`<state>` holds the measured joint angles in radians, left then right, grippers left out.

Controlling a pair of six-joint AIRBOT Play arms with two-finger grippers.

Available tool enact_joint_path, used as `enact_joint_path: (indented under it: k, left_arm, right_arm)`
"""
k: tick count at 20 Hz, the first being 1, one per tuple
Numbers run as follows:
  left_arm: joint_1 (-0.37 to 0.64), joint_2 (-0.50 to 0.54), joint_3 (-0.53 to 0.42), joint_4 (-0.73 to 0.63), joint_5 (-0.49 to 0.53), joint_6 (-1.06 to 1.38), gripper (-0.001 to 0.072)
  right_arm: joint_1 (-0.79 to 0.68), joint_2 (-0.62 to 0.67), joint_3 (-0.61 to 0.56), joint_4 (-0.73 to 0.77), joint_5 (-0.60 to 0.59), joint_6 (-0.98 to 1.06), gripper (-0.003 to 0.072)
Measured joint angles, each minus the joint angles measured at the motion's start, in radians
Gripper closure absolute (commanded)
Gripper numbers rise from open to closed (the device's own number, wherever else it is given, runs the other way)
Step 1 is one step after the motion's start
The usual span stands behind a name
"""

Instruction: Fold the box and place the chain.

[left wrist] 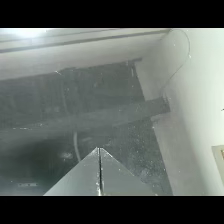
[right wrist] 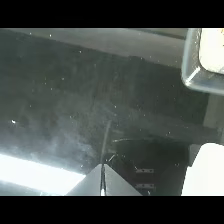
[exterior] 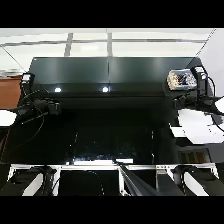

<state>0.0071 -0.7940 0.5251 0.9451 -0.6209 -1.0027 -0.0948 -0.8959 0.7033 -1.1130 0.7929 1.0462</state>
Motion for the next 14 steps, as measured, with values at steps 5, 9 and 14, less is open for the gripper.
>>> enact_joint_path:
  k: [5,9,14]
  left_arm:
    - [0.0,-0.004,0.0,-0.017,0.13,0.0,0.0683]
    - [0.0,-0.005,0.0,-0.074,0.213,0.0,0.0683]
    - [-0.004,-0.005,0.0,-0.128,0.234,-0.002,0.0001]
  right_arm:
    - [0.0,0.0,0.0,0.118,-0.109,-0.002,-0.0034]
    - [-0.014,0.0,0.0,0.098,-0.174,0.035,-0.0033]
    - [-0.292,-0.068,0.062,-0.264,-0.144,0.396,-0.0032]
